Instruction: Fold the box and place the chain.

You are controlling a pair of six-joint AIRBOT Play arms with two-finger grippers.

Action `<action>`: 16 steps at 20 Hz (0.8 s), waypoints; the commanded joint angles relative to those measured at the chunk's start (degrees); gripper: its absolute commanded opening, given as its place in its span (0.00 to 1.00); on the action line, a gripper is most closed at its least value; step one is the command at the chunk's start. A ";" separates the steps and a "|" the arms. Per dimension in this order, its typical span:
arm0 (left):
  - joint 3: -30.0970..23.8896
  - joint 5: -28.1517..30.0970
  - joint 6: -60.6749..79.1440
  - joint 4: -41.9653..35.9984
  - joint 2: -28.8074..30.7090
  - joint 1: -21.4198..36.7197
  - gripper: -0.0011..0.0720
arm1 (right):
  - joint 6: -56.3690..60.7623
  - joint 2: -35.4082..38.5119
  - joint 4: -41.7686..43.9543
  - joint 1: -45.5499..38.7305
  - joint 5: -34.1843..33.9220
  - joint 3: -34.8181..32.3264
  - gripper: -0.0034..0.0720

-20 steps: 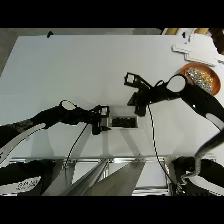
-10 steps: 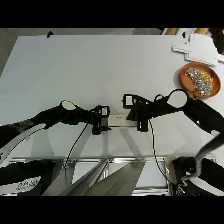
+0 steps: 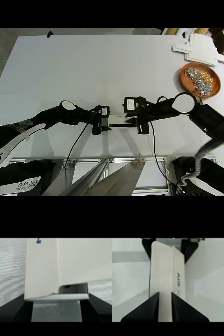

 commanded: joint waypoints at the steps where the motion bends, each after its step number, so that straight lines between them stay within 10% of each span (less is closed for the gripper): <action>1: 0.00 0.00 0.02 0.02 0.04 0.04 0.08 | 0.04 -2.36 0.61 2.40 -0.79 -0.02 0.30; 16: 0.00 -0.02 0.02 0.02 0.04 0.04 0.08 | 4.70 -4.87 -5.97 6.60 -7.30 0.00 0.47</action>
